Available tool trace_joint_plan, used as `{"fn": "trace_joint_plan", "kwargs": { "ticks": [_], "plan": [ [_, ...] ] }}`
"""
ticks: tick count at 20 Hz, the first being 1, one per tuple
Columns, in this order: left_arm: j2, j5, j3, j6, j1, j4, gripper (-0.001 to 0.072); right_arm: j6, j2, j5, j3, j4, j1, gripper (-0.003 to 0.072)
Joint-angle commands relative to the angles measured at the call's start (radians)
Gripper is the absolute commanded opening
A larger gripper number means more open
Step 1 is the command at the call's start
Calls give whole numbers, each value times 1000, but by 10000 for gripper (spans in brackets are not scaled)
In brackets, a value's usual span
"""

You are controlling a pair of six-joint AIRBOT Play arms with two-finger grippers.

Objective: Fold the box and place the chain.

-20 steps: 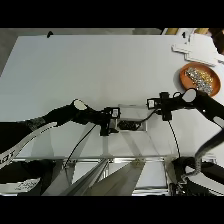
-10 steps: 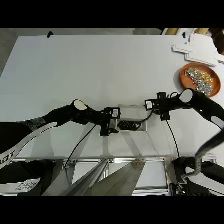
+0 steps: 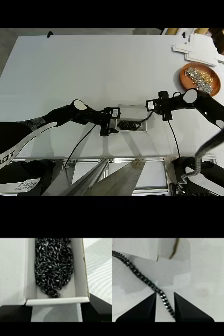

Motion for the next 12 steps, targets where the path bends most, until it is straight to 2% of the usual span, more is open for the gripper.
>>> {"fn": "trace_joint_plan", "kwargs": {
  "ticks": [1, 12],
  "plan": [
    [0, 0, 0, 0, 0, 0, 170, -10, -21, -2, -2, 1, 1, 219],
    [0, 0, 0, 0, 0, 0, 170, -31, -73, -27, -3, -32, 1, 218]
  ]
}}
